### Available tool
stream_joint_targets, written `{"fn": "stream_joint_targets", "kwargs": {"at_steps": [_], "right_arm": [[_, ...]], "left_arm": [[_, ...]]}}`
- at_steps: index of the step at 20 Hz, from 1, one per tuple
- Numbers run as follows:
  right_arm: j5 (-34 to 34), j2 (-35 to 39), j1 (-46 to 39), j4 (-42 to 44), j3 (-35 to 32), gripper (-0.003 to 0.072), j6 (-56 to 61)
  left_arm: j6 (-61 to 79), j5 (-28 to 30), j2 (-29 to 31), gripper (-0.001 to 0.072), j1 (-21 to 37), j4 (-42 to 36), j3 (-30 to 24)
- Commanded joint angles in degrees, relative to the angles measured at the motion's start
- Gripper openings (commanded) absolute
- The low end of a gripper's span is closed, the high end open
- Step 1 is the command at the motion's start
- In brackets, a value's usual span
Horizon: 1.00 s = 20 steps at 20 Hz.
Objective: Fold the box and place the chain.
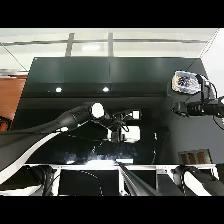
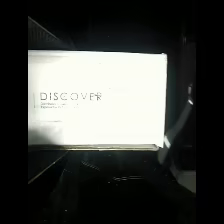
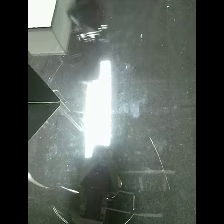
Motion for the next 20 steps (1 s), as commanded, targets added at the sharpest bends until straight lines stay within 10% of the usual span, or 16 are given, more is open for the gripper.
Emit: {"fn": "stream_joint_targets", "kwargs": {"at_steps": [1,4,7,16,20], "right_arm": [[0.02,0.04,-0.04,0.07,0.00,0.0015,0.00],[0.00,0.04,-0.04,0.09,0.00,0.0015,0.00],[0.07,0.04,-0.04,0.09,0.00,0.0015,0.00],[0.09,0.04,-0.04,0.15,0.00,0.0016,0.02],[0.48,0.04,-0.02,2.05,0.00,0.0016,0.09]], "left_arm": [[0.24,2.38,-0.92,0.0719,-1.11,5.14,-0.02],[0.26,2.36,-1.68,0.0679,-1.95,8.96,0.02],[-5.03,1.11,0.44,0.0276,-0.35,11.74,1.49],[-27.91,6.80,5.03,0.0279,42.80,17.29,4.55],[-36.26,5.38,-3.65,0.0307,62.45,17.27,17.42]]}}
